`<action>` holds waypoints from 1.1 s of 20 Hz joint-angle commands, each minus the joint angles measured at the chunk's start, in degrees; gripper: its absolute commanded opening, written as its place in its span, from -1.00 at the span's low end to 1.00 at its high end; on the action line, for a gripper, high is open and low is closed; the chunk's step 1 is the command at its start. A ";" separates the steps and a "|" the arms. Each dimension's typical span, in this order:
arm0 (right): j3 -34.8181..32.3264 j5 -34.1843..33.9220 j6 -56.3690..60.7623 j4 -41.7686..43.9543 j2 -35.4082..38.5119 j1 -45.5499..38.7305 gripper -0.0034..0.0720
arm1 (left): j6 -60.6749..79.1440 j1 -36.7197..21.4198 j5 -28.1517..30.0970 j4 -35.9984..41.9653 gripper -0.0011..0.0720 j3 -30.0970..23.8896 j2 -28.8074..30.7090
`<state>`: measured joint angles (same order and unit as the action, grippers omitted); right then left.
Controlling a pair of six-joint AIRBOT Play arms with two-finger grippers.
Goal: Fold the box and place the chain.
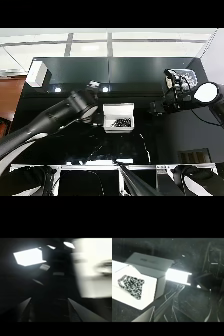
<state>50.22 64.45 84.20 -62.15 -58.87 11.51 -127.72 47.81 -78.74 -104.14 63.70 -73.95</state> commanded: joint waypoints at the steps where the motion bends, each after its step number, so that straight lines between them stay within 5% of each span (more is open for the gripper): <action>1: -0.07 -0.46 -0.02 -0.70 0.02 0.04 -0.21 | 1.97 -4.74 -1.07 -12.02 0.49 -11.13 8.35; 3: -0.07 -0.52 0.00 -0.70 0.02 0.04 -0.21 | 2.23 -12.46 3.69 -7.21 0.48 -18.75 9.55; 5: -0.07 -0.59 0.28 -0.70 0.02 0.04 -0.21 | 8.74 -21.22 12.96 8.17 0.48 -23.61 9.29; 7: -0.07 -0.52 1.31 -0.70 0.02 0.04 -0.21 | 33.81 -28.50 26.32 35.39 0.48 -26.99 9.20; 10: -0.07 -0.48 2.49 -0.70 0.02 0.04 -0.21 | 79.87 -31.76 27.67 62.97 0.48 -27.52 8.68; 13: -0.07 -0.39 2.60 -0.70 0.02 0.04 -0.21 | 106.16 -30.80 27.74 65.46 0.49 -27.52 8.68; 15: -0.07 -0.46 2.60 -0.70 0.02 0.04 -0.21 | 118.90 -29.86 27.93 65.51 0.99 -27.54 8.61; 18: -0.07 -0.61 2.60 -0.70 0.02 0.04 -0.21 | 136.85 -28.89 29.00 69.68 0.99 -27.50 7.26; 22: -0.07 -0.63 2.60 -0.70 0.02 0.04 -0.21 | 143.82 -28.61 27.04 76.39 0.98 -27.50 3.04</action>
<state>50.17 63.88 86.80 -62.87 -58.87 11.51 4.21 18.90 -50.57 -33.74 36.25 -68.58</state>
